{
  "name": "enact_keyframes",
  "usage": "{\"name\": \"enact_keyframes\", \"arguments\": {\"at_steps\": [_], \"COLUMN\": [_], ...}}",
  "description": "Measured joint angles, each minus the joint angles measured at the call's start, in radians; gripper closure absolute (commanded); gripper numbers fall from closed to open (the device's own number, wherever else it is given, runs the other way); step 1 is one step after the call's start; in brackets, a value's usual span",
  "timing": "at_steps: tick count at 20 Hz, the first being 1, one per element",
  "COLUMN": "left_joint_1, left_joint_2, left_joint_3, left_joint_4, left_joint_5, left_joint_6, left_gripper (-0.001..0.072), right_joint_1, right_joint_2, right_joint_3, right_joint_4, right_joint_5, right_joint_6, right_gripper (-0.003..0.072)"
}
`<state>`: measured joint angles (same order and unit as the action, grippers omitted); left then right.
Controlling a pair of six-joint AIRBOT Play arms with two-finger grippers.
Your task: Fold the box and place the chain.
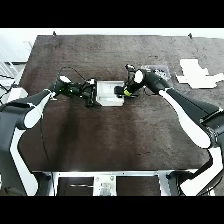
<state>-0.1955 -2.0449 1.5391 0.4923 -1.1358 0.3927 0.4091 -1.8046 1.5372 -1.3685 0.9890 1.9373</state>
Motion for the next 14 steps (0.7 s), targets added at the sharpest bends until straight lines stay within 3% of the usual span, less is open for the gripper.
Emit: {"name": "enact_keyframes", "arguments": {"at_steps": [2,14], "left_joint_1": [0.0,0.0], "left_joint_2": [0.0,0.0], "left_joint_3": [0.0,0.0], "left_joint_4": [0.0,0.0], "left_joint_5": [0.0,0.002], "left_joint_6": [0.0,0.0], "left_gripper": [0.0347,0.0348], "right_joint_1": [0.004,0.012], "right_joint_2": [-0.008,-0.037], "right_joint_3": [0.002,0.018], "right_joint_4": [-0.009,-0.06], "right_joint_5": [-0.002,0.007], "right_joint_6": [0.027,0.138], "right_gripper": [0.0299,0.0372]}}
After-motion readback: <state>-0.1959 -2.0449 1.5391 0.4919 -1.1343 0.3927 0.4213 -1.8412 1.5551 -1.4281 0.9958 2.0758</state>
